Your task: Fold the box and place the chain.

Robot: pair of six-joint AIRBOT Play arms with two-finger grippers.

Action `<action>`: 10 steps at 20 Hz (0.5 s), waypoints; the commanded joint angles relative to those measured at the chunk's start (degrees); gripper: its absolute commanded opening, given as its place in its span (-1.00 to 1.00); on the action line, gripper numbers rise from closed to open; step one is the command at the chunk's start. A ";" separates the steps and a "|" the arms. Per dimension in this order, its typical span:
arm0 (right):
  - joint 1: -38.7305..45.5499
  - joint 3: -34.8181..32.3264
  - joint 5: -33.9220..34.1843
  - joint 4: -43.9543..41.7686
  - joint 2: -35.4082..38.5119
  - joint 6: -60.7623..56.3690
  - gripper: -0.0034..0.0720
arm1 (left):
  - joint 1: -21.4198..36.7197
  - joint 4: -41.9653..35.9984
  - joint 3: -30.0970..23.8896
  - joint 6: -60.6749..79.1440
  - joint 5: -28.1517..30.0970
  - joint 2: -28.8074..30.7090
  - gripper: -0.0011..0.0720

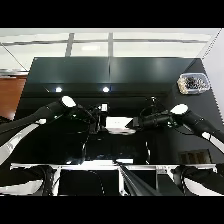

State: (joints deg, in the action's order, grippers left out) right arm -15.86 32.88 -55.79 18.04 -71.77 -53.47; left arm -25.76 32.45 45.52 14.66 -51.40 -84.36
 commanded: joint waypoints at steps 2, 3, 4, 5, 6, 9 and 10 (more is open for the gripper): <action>0.09 -0.26 1.86 -0.02 -1.68 0.28 -0.89 | 0.02 -0.09 0.07 -0.09 -0.07 -0.02 0.13; 0.24 -0.11 1.29 0.00 -1.51 1.14 -0.88 | 0.04 -0.09 0.07 -0.09 -0.09 -0.02 0.13; 0.63 0.22 0.02 -0.13 -1.01 2.01 -0.87 | 0.04 -0.09 0.07 -0.09 -0.09 -0.02 0.13; 1.18 0.79 -1.25 0.22 -0.02 2.14 -0.87 | 0.04 -0.09 0.07 -0.11 -0.22 -0.02 0.13; 2.10 1.62 -2.80 1.07 1.57 2.14 -0.87 | 0.04 -0.09 0.07 -0.11 -0.31 0.00 0.13; 6.14 4.92 -6.38 7.02 9.03 0.50 -0.87 | 0.28 -0.07 0.09 -0.11 -0.20 0.26 0.47; 8.11 5.77 -6.91 10.32 12.31 -1.60 -0.87 | 0.46 0.04 0.09 -0.11 -0.07 0.63 1.00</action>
